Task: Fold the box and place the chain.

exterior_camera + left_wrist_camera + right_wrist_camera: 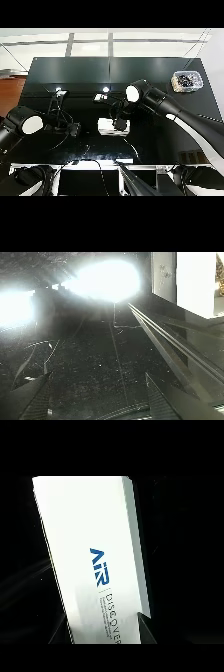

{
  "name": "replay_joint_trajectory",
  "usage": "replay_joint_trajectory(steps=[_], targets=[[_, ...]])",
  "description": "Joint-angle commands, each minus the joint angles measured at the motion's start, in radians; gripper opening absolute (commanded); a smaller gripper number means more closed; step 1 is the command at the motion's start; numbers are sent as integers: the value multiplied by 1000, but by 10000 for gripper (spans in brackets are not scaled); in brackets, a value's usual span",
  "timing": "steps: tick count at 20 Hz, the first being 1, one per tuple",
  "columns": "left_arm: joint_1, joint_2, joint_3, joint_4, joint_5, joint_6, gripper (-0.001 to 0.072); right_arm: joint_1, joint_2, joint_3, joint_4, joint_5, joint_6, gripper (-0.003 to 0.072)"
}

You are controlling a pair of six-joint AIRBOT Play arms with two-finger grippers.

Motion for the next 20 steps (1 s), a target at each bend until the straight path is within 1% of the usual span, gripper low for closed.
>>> replay_joint_trajectory(steps=[1, 15, 16, 17, 20], targets=[[0, -1, 0, 0, 0, 0, 698, 3, -6, -2, -1, 3, 9, 486], [0, -1, 0, 0, 5, 0, 699, 19, -21, -5, -16, 11, 15, 487], [0, -1, 0, 0, 5, 0, 699, 19, -21, -5, -15, 11, 16, 520], [0, -1, 0, 0, 5, 0, 699, 19, -21, -5, -15, 10, 23, 653], [0, -1, 0, 0, 5, 0, 698, 19, -21, -5, -16, 9, 27, 653]])
